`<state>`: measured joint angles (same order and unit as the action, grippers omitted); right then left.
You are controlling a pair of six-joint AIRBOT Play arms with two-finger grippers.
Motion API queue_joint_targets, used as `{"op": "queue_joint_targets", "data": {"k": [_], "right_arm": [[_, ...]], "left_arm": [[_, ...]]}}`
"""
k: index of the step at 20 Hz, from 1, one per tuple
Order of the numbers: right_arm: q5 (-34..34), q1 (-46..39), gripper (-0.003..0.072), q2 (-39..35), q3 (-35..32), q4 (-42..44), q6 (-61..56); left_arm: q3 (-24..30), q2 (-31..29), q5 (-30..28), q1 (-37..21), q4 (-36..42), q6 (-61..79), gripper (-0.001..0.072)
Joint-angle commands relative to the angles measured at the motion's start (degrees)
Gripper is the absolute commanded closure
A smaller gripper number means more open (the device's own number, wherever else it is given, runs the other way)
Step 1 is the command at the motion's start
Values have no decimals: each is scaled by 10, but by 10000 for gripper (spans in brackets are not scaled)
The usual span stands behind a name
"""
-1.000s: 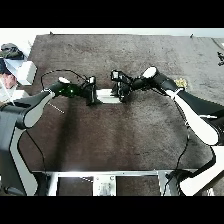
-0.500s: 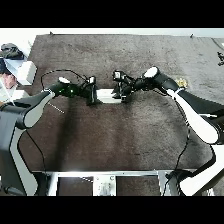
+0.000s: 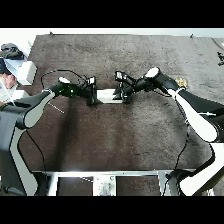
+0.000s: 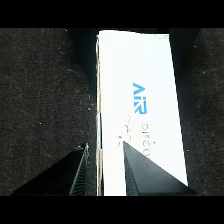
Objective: Fold the box and place the chain.
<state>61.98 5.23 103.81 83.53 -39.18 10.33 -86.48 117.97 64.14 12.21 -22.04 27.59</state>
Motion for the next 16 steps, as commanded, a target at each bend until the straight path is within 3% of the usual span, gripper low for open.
{"op": "queue_joint_targets", "data": {"k": [1, 7, 8, 9, 16], "right_arm": [[11, -5, 388, 0, 2, 16, 0], [51, -47, 391, -19, 2, 155, 0], [48, -49, 525, -17, 2, 159, -1], [47, -49, 710, -13, 2, 158, -10], [47, -49, 708, 37, 1, 74, -102]], "left_arm": [[0, 0, -1, -1, 0, -1, 474], [0, 0, -1, -1, 0, -1, 474], [0, 0, -1, -1, 0, -1, 474], [0, 0, -1, -1, 0, -1, 474], [0, 0, -1, -1, 0, -1, 474]]}}
